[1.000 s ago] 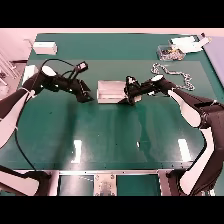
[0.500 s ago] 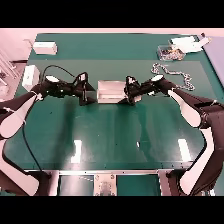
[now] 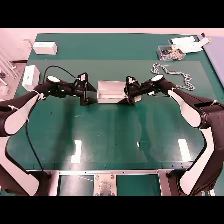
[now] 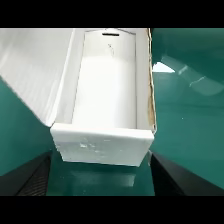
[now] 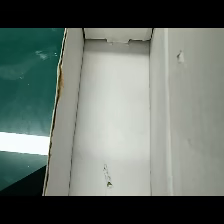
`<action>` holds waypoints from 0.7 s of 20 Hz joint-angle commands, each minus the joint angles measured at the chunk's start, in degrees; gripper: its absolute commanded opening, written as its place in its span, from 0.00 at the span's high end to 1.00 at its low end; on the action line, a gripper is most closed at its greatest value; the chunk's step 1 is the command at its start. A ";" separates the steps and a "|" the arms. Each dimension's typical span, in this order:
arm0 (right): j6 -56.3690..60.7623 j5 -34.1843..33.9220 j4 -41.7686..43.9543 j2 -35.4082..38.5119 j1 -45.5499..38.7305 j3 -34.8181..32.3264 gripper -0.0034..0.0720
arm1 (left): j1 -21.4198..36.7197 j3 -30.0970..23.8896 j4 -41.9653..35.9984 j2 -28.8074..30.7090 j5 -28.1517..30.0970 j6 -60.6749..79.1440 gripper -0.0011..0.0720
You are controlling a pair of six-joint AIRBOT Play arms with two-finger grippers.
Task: Fold the box and place the chain.
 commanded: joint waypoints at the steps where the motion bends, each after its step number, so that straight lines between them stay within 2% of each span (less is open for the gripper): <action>1: 0.00 0.02 0.02 0.00 0.00 0.00 0.18 | 0.09 0.11 -0.57 -0.28 -1.18 0.15 0.00; 6: 0.00 0.02 0.02 0.00 0.00 0.00 0.18 | 0.09 0.11 -1.46 -0.42 -0.15 1.31 0.00; 14: 0.00 0.02 0.02 0.00 -0.02 0.00 0.18 | 0.02 3.19 -3.72 -5.03 -2.01 1.57 0.00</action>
